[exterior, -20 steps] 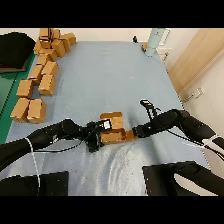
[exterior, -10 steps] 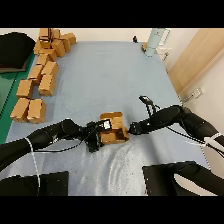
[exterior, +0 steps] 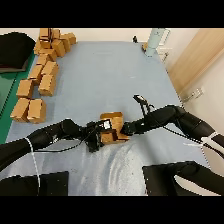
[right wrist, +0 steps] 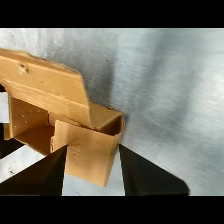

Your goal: Fold the box.

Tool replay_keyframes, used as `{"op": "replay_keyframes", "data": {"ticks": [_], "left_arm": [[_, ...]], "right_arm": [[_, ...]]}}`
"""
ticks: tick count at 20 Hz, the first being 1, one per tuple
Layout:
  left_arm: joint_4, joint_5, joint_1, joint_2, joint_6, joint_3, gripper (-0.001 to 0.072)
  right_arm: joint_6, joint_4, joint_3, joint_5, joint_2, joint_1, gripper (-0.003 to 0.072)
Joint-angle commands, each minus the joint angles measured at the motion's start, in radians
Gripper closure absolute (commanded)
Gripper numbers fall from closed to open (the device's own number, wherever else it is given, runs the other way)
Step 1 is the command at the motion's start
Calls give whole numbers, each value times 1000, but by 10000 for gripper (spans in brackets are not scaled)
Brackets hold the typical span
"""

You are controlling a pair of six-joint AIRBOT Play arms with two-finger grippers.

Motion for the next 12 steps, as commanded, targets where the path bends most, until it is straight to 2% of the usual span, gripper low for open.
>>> {"op": "replay_keyframes", "data": {"ticks": [1,9,12], "left_arm": [[0,0,0,0,1,1,257],[0,0,0,0,1,1,257],[0,0,0,0,1,1,257]], "right_arm": [[78,-60,5,42,-35,67,178],[537,-442,109,22,-98,280,179],[742,-559,179,-58,-166,365,178]]}}
